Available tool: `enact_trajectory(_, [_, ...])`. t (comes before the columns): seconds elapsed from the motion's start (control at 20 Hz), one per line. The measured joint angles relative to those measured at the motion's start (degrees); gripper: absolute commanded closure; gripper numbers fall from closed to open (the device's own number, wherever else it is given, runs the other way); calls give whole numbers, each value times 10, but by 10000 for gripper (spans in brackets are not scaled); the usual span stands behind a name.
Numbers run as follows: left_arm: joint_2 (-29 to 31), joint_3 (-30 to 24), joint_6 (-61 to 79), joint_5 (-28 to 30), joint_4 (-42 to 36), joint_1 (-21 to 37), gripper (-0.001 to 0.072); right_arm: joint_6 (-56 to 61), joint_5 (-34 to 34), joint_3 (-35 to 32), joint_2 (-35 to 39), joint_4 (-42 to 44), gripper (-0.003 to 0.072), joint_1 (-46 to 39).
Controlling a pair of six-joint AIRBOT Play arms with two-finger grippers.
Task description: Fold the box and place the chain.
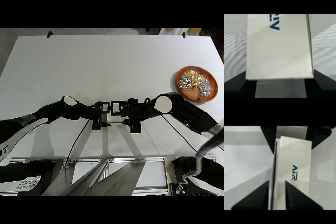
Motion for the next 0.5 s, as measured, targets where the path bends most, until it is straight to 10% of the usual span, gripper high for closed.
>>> enact_trajectory(0.5, [0, 0, 0, 0, 0, 0, 557, 23, -11, -2, -24, 0, 666, 0])
